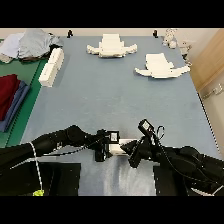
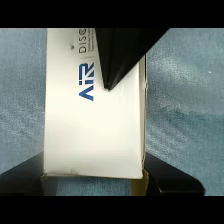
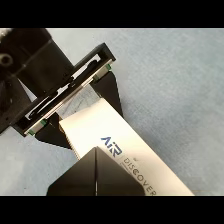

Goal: Fold the box.

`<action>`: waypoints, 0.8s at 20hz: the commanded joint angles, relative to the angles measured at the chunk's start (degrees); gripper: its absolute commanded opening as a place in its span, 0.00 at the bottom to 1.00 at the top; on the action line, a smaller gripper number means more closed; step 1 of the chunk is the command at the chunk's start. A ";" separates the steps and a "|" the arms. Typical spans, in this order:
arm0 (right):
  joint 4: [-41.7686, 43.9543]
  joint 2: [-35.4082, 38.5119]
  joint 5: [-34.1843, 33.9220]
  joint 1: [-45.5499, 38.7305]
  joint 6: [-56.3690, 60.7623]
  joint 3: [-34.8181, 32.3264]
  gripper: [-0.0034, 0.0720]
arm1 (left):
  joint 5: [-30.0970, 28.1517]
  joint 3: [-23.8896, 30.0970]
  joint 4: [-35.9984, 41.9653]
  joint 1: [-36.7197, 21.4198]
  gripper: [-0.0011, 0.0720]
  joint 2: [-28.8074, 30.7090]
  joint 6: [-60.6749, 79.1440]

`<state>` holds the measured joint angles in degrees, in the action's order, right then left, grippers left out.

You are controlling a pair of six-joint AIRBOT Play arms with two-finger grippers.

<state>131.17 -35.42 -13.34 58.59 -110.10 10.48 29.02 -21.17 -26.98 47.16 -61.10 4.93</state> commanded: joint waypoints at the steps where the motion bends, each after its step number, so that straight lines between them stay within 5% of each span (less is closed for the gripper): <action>1: -0.26 -1.09 0.98 0.35 0.13 -0.57 0.05 | -0.02 -0.02 0.00 0.00 0.64 0.04 0.00; 16: -0.28 -3.56 1.14 0.46 0.13 -1.60 0.05 | 0.00 -0.02 0.00 0.00 0.64 0.04 0.00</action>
